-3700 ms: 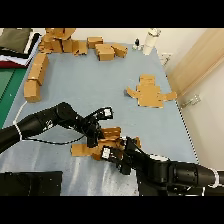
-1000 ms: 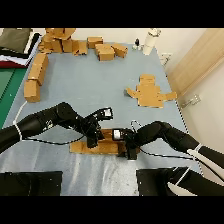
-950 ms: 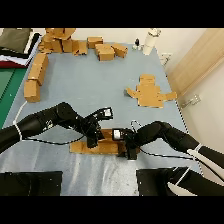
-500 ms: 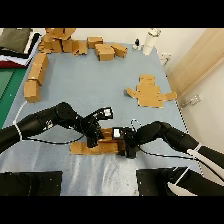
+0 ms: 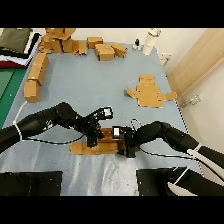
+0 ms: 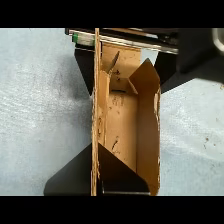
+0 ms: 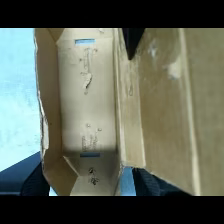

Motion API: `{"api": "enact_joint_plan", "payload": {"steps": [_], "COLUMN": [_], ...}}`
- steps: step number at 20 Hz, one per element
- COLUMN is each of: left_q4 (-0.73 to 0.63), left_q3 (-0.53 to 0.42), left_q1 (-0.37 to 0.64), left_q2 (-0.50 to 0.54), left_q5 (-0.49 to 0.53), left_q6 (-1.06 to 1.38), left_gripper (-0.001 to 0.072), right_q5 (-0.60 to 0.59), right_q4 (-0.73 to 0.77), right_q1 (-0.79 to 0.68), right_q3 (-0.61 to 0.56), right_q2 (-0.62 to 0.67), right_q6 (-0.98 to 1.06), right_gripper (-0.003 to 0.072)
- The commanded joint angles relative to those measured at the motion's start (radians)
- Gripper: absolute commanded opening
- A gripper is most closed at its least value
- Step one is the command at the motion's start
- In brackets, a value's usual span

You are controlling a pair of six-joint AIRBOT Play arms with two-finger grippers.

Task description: Fold the box.

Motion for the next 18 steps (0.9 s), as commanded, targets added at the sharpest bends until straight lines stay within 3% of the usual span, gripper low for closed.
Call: {"api": "enact_joint_plan", "payload": {"steps": [1,12,13,14,18], "left_q4": [-0.001,0.0,0.0,0.0,0.0], "left_q3": [0.0,0.0,0.0,0.0,0.0], "left_q1": [0.0,0.0,0.0,0.0,0.0], "left_q2": [0.0,0.0,0.0,0.0,0.0], "left_q5": [0.034,0.034,0.034,0.034,0.034], "left_q6": [0.0,0.0,0.0,0.0,0.0], "left_gripper": [0.0013,0.0013,0.0013,0.0012,0.0012], "right_q5": [-0.001,-0.003,-0.003,-0.006,-0.008], "right_q4": [0.0,-0.001,-0.001,-0.001,-0.001], "right_q1": [0.0,0.0,0.0,0.0,0.0], "right_q3": [0.0,0.001,0.001,0.001,0.001], "right_q2": [0.0,-0.033,-0.033,-0.033,-0.033], "right_q6": [0.012,0.032,0.032,0.032,0.032], "right_gripper": [0.0714,0.0712,0.0695,0.0633,0.0621]}}
